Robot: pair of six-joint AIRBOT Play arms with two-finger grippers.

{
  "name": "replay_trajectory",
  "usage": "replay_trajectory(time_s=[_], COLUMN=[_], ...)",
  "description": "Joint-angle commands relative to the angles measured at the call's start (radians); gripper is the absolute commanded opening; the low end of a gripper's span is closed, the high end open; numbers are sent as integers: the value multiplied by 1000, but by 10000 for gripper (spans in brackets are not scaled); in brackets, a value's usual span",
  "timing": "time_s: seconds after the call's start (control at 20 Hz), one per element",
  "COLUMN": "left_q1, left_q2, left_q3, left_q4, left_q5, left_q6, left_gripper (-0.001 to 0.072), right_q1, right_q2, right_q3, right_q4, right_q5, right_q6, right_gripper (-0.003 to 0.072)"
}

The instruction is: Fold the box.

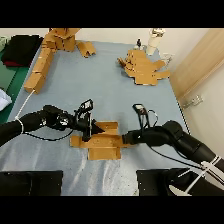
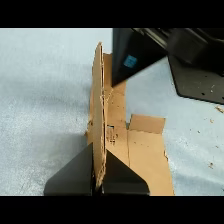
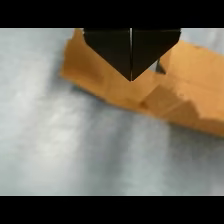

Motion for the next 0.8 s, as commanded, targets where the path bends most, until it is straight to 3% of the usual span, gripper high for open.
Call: replay_trajectory(time_s=[0.0,0.25,0.45,0.55,0.6,0.75], left_q1=[-1,-1,-1,-1,-1,-1], left_q2=[0,0,0,0,0,0], left_q3=[1,1,1,1,1,1], left_q4=[-1,-1,-1,-1,-1,-1], left_q5=[-8,-8,-8,-8,-8,-8], left_q6=[1,1,1,1,1,1], left_gripper=[11,11,11,11,11,11], right_q1=[228,675,957,970,965,943], right_q2=[1,21,18,-5,-22,-84], right_q3=[0,0,0,-9,-18,-22], right_q4=[-177,-439,-701,-753,-760,-762], right_q5=[-105,-138,-135,-114,-104,-99], right_q6=[291,487,373,275,230,164], right_gripper=[1,0,11,375,420,420])
